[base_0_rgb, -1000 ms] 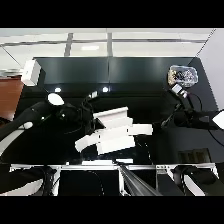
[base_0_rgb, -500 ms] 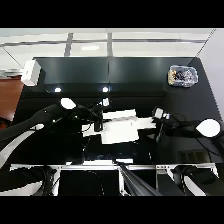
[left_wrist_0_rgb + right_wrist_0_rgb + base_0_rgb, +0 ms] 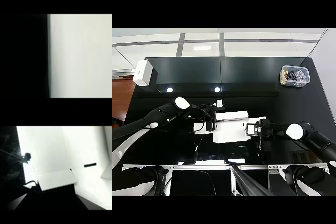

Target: Fold the box and place the chain.

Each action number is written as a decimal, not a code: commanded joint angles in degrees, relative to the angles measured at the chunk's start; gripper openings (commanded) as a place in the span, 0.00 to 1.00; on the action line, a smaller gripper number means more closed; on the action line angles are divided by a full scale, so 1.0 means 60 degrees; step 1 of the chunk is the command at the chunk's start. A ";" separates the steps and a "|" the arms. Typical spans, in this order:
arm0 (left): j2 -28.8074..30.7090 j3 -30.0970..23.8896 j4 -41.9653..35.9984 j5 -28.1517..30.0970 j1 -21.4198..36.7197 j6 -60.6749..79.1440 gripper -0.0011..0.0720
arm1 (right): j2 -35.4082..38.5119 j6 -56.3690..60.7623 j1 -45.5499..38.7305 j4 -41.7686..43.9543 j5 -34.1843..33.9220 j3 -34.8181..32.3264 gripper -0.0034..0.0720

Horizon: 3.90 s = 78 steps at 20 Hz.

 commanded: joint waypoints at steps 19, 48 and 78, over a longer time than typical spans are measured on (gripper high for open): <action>-0.0011 0.0007 0.0040 -0.0007 -0.0007 -0.0007 0.05 | -0.0707 -0.1297 -0.0175 0.1880 -0.2357 0.1035 0.97; -0.0011 0.0007 0.0036 0.0000 -0.0007 -0.0004 0.05 | -0.3231 -0.5093 -0.1104 0.4645 -0.0412 0.1071 0.97; 0.1701 0.0007 0.2248 -0.0831 0.0379 -0.3155 0.98 | -0.3472 -0.4368 -0.0940 0.4284 -0.0692 0.1308 0.68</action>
